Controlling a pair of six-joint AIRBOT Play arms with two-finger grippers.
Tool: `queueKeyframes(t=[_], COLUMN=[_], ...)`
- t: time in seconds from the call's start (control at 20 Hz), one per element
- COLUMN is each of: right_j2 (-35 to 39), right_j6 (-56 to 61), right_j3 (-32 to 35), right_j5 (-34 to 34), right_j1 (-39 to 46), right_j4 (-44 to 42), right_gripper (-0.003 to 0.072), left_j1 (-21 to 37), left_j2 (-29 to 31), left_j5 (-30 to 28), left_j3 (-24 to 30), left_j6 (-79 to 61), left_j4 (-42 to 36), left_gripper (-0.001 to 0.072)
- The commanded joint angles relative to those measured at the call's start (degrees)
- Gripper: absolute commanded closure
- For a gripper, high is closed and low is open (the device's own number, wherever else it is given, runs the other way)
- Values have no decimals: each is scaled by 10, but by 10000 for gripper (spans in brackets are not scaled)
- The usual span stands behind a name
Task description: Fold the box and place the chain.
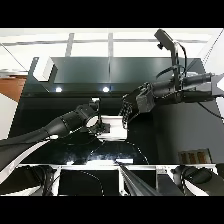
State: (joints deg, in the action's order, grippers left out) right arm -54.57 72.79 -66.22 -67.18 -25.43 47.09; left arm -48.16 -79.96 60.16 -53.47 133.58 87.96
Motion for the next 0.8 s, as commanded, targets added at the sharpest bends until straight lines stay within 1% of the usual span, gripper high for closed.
queueKeyframes(t=[0.0, 0.1, 0.3, 0.75], right_j2=[-1, -1, -1, 16], right_j6=[25, 27, 57, 59], right_j3=[1, 1, 1, 0], right_j5=[-2, -11, -15, -60], right_j1=[0, 0, 0, 0], right_j4=[46, 52, 102, 87], right_gripper=[641, 641, 641, 641], left_j1=[0, 0, 0, 0], left_j2=[0, 0, 0, 0], left_j5=[0, 0, 1, 2], left_j3=[0, 0, 0, 0], left_j6=[-1, 0, 0, 0], left_j4=[-1, -1, -1, -1], left_gripper=[679, 679, 679, 679])
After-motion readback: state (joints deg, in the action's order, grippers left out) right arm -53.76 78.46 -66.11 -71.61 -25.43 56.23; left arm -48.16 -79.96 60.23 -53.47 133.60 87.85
